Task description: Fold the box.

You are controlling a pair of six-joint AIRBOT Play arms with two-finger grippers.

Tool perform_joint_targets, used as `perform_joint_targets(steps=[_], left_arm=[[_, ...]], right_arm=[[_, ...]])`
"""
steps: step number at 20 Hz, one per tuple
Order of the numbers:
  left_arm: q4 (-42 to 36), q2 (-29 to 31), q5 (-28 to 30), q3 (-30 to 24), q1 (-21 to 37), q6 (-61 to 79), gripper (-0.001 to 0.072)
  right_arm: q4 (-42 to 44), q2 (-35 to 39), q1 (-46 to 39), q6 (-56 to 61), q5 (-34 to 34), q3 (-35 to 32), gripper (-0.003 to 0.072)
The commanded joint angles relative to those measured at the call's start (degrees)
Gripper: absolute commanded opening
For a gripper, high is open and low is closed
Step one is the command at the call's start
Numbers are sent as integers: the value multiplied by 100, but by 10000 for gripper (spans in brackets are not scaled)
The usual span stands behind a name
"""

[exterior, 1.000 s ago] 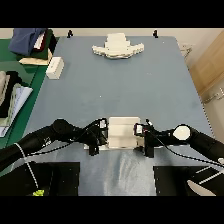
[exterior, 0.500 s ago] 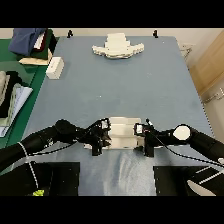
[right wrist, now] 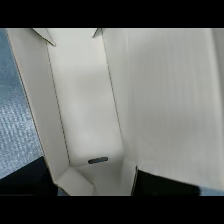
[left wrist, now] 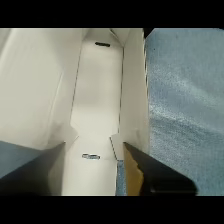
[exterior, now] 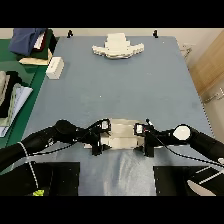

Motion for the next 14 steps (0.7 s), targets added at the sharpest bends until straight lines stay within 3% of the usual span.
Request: perform_joint_targets(steps=[1, 2, 5, 8, 10, 12, 14], left_arm=[[433, 96, -37, 4, 4, -483, 87], [905, 243, -39, 2, 4, -890, 17], [2758, 951, -262, 9, 9, -3115, 17], [4419, 1987, -1193, 138, 9, -5475, 16], [5624, 2669, -1480, 155, 11, -7809, 16], [7219, 3119, -1993, 153, 72, -11466, 16], [7263, 3150, -2468, 144, 334, -12581, 16]], right_arm=[[0, -2, 7, 0, 2, 2, 520], [0, -2, 7, 0, 2, 2, 520], [0, -2, 7, 0, 2, 2, 520], [0, -2, 7, 0, 2, 2, 520], [0, -2, 7, 0, 2, 2, 520], [0, -2, 7, 0, 2, 2, 520], [0, -2, 7, 0, 2, 2, 520]])
